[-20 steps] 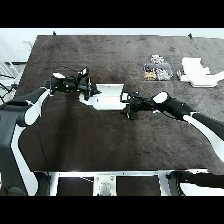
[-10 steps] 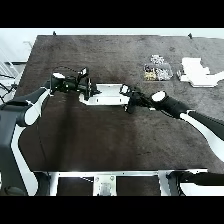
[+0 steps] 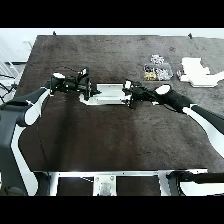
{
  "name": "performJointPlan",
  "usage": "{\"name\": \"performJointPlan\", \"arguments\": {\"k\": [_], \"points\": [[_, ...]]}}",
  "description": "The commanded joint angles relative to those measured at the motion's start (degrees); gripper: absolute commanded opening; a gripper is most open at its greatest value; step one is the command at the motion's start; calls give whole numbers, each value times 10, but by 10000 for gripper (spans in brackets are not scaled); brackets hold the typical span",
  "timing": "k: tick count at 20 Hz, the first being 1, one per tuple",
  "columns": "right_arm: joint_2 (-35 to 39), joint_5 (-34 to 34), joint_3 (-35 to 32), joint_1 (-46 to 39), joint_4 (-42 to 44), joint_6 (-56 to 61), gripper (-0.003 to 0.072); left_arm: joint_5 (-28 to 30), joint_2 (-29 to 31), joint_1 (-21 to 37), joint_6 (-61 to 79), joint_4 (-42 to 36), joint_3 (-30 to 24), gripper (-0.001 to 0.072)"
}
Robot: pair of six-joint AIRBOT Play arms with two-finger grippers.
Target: Fold the box and place the chain.
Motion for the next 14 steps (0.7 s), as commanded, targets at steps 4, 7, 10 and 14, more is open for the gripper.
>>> {"name": "performJointPlan", "arguments": {"k": [4, 7, 10, 14], "points": [[-46, 88, 50, -31, 3, -5, 615, 0, 0, 0, 0, 0, 0, 21], [-52, 101, 62, -40, 3, -5, 615, 0, 0, 0, 0, 0, 0, 21], [-66, 122, 82, -45, 3, -6, 616, 0, 0, 0, 0, 0, 0, 21], [-100, 166, 120, -53, 3, -3, 616, 0, 0, 0, 0, 0, 0, 21]]}}
